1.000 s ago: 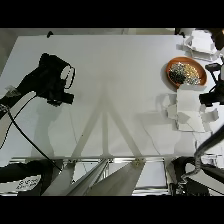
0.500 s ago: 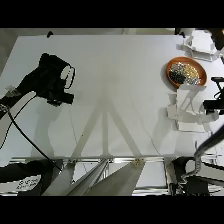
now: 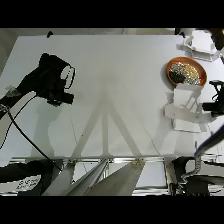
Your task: Fold the box and place the chain.
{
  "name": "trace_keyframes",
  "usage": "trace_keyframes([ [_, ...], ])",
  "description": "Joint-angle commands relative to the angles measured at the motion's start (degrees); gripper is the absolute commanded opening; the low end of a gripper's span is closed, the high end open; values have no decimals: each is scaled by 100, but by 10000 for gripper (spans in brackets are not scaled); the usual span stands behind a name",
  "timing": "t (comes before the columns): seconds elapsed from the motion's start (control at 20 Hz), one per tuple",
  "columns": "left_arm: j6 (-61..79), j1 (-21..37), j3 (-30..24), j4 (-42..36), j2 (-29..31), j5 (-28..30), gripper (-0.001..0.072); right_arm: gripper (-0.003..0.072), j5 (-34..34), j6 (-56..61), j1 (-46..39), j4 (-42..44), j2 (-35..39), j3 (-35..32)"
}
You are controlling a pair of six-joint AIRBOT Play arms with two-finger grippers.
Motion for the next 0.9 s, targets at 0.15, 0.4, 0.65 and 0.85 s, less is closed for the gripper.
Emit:
trace_keyframes([
  [0.15,0,4,-2,2,4,2,11,14,122,-1191,0,2199,925,4],
  [0.4,0,4,-2,2,4,2,11,14,-59,-1705,487,3794,2022,-339],
  [0.65,0,4,-2,0,4,2,11,14,-553,-1878,1593,4688,2579,-1290],
  [0.85,0,4,-2,2,4,2,11,14,-1235,-1794,2527,4690,2597,-1902],
])
